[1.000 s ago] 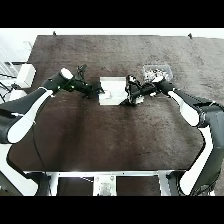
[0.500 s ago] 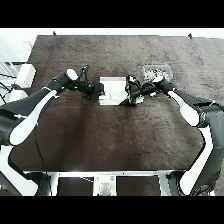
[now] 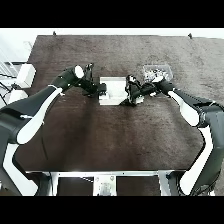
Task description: Fold the box and place the chain.
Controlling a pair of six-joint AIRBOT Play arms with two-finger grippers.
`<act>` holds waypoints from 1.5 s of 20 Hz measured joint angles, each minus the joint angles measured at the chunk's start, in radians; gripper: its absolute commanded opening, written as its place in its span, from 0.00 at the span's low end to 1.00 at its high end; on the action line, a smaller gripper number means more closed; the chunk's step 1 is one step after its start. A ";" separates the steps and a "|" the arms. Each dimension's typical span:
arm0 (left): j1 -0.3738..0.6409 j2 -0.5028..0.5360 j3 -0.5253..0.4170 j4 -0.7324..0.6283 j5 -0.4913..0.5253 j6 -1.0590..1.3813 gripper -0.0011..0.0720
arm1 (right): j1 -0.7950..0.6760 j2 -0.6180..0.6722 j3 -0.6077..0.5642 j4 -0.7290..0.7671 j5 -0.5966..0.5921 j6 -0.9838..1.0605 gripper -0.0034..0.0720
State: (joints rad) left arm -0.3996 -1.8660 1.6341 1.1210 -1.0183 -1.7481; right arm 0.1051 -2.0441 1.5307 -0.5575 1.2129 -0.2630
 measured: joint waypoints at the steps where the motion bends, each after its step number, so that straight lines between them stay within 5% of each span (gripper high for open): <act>1: -0.004 -0.006 0.014 0.021 -0.019 -0.015 0.63 | 0.000 0.000 0.000 0.000 0.000 0.000 0.78; 9: -0.025 -0.035 0.072 0.105 -0.078 -0.101 0.63 | 0.000 0.000 0.000 0.000 0.000 0.000 0.78; 20: -0.085 -0.176 0.342 0.288 -0.320 -0.202 0.63 | 0.000 0.000 0.000 0.000 0.000 0.000 0.78; 30: -0.112 -0.198 0.382 0.404 -0.363 -0.293 0.63 | 0.000 0.000 0.000 0.001 0.000 0.000 0.78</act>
State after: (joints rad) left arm -0.5114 -2.0644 2.0163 1.5249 -1.3811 -2.0411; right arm 0.1051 -2.0441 1.5307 -0.5568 1.2129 -0.2626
